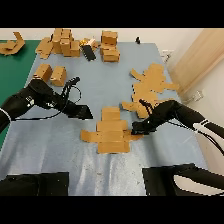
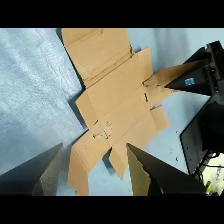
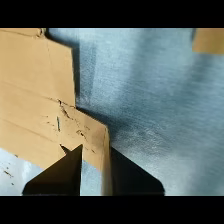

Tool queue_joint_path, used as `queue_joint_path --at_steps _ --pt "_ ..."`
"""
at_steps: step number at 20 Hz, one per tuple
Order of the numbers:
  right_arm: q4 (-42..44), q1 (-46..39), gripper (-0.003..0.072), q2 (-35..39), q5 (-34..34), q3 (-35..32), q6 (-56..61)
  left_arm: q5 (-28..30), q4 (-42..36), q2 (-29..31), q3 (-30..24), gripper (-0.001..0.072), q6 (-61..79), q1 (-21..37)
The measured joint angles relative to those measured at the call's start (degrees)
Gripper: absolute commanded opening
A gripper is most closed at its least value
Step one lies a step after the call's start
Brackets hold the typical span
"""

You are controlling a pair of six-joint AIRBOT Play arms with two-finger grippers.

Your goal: Fold the box.

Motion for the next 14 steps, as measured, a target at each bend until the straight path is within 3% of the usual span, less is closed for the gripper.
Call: queue_joint_path --at_steps 1,3,4,5,11,14 --pt "-0.02 0.37 0.022 -0.31 -0.02 0.0 0.0 -0.72 0.02 0.0 0.0 0.0605 -0.02 0.02" --pt "-0.42 0.76 0.009 -0.68 -0.2 0.0 -0.04 -1.86 0.02 0.0 0.0 0.0605 -0.02 0.07" --pt "-0.46 0.92 0.0083 -0.79 -0.24 0.02 -0.09 -2.21 0.02 0.0 0.0 0.0605 -0.04 0.07" --pt "-0.28 1.05 0.0001 -0.87 -0.28 0.02 -0.33 -2.58 0.0 0.0 0.0 0.0606 -0.04 0.04" --pt "12.74 1.53 0.0003 -0.63 0.11 -0.68 -14.32 -2.71 0.02 -0.42 0.0 0.0606 1.11 0.59" --pt "17.07 1.9 0.0002 1.97 1.11 -5.09 -20.26 -2.71 0.02 -1.88 0.0 0.0607 1.73 2.25"
